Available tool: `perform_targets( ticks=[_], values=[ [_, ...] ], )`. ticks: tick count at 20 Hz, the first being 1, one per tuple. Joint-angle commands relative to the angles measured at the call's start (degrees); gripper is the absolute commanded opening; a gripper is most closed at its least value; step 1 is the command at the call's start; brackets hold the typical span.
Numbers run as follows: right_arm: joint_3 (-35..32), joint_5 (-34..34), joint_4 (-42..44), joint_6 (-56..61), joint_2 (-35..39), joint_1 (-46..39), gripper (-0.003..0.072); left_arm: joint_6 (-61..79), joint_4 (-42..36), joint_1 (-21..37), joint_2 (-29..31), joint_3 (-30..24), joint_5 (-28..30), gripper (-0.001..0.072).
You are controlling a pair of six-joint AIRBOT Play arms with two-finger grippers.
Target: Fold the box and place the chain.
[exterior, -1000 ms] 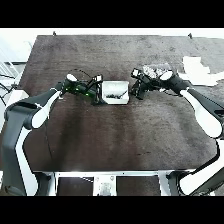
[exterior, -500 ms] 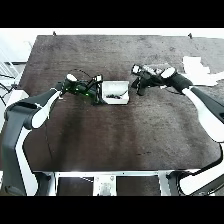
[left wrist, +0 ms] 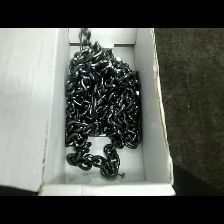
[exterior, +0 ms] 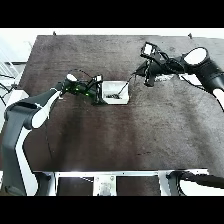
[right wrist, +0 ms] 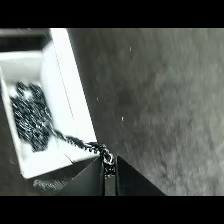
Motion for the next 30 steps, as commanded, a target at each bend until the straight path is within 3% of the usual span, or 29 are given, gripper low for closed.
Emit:
perform_targets(
  ticks=[1,10,19,20,21,22,25,30],
  values=[
    [0.1,1.3,-0.7,2.3,2.6,2.3,0.0015,0.0,0.0,0.0,0.0,0.0,0.0,0.0388],
    [0.0,0.8,0.2,3.1,0.6,4.1,0.0015,0.0,0.0,0.0,0.0,0.0,0.0,0.0388],
    [-1.9,0.1,2.9,3.1,-10.1,4.1,0.002,0.0,0.0,0.0,0.0,0.0,0.0,0.0388],
    [-1.9,-0.1,2.8,3.1,-10.4,4.1,0.0115,0.0,0.0,0.0,0.0,0.0,0.0,0.0388],
    [-1.8,-0.1,2.9,3.1,-10.3,4.0,0.0327,0.0,0.0,0.0,0.0,0.0,0.0,0.0388],
    [-1.4,0.0,2.9,3.2,-9.6,4.0,0.042,0.0,0.0,0.0,0.0,0.0,0.0,0.0388],
    [-0.5,-1.1,3.7,3.5,-4.9,3.9,0.0426,0.0,0.0,0.0,0.0,0.0,0.0,0.0389],
    [-0.4,-13.9,10.1,3.6,-1.9,0.4,0.0424,0.0,0.0,0.0,0.0,0.0,0.0,0.0388]
  ],
)
